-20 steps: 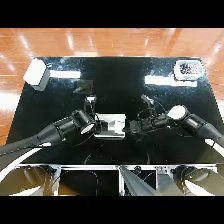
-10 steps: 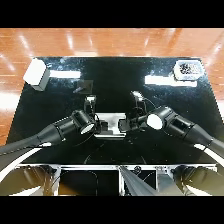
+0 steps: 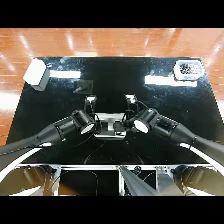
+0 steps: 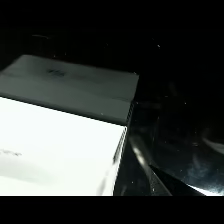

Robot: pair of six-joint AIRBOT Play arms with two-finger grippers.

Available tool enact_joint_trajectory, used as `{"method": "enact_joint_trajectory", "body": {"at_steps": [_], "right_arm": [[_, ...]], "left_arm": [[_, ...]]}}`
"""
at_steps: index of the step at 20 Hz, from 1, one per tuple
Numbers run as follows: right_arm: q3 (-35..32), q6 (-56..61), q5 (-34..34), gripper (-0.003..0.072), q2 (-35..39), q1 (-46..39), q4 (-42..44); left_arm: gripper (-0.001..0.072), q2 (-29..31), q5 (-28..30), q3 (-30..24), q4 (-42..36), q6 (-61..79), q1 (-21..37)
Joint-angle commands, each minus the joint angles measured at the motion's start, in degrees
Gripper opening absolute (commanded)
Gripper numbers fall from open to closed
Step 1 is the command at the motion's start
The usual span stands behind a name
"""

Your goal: Fold the box and place the chain.

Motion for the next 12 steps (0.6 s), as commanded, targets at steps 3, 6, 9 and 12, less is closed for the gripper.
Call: {"method": "enact_joint_trajectory", "body": {"at_steps": [3,6,9,12], "right_arm": [[5.16,6.05,7.26,0.064,-4.5,3.58,-9.42],[5.2,6.03,7.78,0.0292,-6.25,3.63,-9.73],[5.2,5.66,5.11,0.0285,-6.6,3.85,-8.2],[5.2,5.66,4.72,0.0285,-6.75,3.65,-8.26]], "left_arm": [[0.0022,-0.04,0.0,0.04,0.17,0.02,-0.02],[0.0022,-0.04,0.0,0.04,0.17,0.02,-0.02],[0.0022,-0.04,0.0,0.04,0.17,0.02,-0.02],[0.0022,-0.04,0.0,0.04,0.17,0.02,-0.02]]}}
